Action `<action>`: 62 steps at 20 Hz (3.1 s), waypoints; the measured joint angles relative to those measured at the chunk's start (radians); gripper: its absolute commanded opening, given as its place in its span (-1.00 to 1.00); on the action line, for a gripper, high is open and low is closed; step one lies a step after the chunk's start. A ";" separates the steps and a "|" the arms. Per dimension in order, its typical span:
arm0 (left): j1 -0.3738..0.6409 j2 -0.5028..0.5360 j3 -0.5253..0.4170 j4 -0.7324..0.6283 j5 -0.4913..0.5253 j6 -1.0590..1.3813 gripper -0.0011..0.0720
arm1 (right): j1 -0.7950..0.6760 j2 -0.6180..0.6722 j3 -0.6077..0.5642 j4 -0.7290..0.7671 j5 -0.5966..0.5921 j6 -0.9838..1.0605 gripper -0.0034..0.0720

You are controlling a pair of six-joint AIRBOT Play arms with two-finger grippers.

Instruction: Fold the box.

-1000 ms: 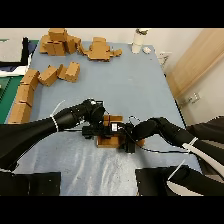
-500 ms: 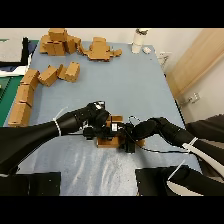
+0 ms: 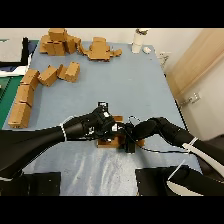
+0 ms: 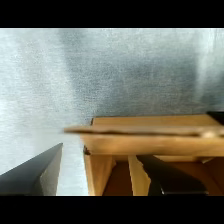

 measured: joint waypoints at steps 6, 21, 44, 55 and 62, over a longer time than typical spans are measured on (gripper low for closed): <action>-0.012 -0.023 0.001 0.009 0.001 -0.022 -0.69 | 0.000 0.000 0.000 0.000 0.000 0.000 0.51; -0.018 -0.029 0.001 -0.030 0.031 -0.043 0.34 | 0.000 0.000 0.000 0.000 0.000 0.000 0.51; 0.296 -0.027 0.015 -0.574 -0.123 0.277 0.82 | 0.001 -0.002 0.000 0.000 0.001 0.000 0.51; 0.683 -0.027 0.015 -0.821 -0.391 0.802 -0.93 | 0.001 -0.002 0.000 0.000 0.001 0.000 0.51; 0.781 0.011 -0.006 -0.836 -0.470 1.427 -0.94 | 0.001 -0.002 0.000 0.000 0.000 0.000 0.51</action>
